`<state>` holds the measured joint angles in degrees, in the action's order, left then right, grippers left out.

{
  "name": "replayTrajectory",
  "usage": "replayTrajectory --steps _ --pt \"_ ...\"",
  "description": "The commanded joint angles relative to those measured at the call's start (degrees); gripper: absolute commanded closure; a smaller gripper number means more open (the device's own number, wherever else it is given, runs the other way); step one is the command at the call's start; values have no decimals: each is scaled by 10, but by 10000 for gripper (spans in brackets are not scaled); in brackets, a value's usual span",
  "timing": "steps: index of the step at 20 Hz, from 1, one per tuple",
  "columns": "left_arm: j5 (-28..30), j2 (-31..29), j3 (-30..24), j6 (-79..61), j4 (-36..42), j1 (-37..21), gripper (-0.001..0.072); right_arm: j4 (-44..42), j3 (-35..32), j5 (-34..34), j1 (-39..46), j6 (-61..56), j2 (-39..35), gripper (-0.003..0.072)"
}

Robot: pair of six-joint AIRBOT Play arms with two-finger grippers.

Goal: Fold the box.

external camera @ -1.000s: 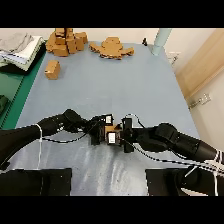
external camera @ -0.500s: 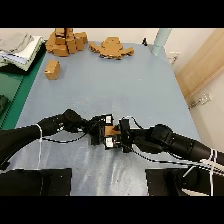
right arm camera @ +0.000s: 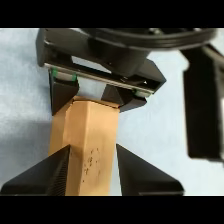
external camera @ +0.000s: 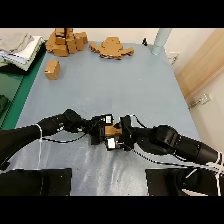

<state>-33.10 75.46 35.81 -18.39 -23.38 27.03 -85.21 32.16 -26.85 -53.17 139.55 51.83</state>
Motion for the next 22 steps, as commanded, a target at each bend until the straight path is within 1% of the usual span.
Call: replayTrajectory --steps 1,2,3,5,7,16,22 --pt "0 0 0 0 0 0 286 4 0 0 -1 -1 -8 262" --pt "0 0 0 0 0 0 285 4 0 1 -1 -1 -8 288" --pt "0 0 0 0 0 0 285 4 0 3 -1 -1 -8 345" --pt "0 0 0 0 0 0 286 15 0 7 0 -1 -8 347" --pt "0 0 0 0 0 0 285 19 0 7 0 -2 -8 533" --pt "0 0 0 0 0 0 286 -23 0 1 -1 -2 -6 534" --pt "1 0 0 0 0 0 286 -31 0 -3 -1 -2 17 534"
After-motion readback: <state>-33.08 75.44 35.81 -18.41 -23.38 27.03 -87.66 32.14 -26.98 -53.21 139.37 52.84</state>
